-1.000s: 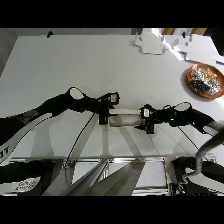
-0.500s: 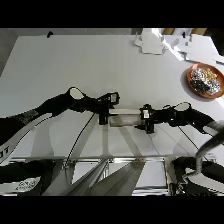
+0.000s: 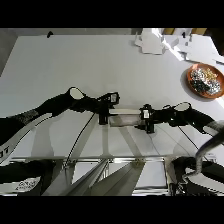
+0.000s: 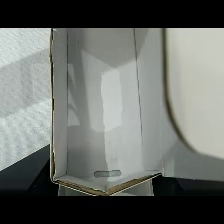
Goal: Fold the box and place the chain.
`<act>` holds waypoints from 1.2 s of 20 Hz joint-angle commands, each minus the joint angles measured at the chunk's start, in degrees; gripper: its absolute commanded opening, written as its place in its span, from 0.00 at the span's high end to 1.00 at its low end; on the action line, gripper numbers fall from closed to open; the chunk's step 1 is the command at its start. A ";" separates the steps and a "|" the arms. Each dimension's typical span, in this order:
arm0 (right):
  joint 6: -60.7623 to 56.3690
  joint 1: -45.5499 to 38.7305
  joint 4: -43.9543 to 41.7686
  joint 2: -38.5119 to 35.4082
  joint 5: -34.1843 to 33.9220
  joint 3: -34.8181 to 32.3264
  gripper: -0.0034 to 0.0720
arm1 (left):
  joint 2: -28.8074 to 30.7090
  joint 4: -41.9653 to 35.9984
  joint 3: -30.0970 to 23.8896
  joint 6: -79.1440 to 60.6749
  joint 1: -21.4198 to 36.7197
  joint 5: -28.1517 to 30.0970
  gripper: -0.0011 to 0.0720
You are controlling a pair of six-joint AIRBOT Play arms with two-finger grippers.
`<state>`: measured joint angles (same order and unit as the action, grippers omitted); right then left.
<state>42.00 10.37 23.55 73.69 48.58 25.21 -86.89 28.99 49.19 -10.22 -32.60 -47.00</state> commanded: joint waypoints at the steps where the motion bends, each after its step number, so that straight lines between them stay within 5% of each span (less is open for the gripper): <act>1: 0.00 0.04 0.00 0.00 0.48 0.00 0.42 | 0.02 0.00 0.00 -0.02 0.00 0.02 0.97; 24: 0.00 0.04 0.02 0.00 0.48 0.00 0.42 | 0.00 -4.31 0.00 -0.26 0.00 -3.39 0.97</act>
<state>42.04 10.37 23.70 73.69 49.19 25.19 -86.94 25.93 49.12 -10.41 -32.58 -50.09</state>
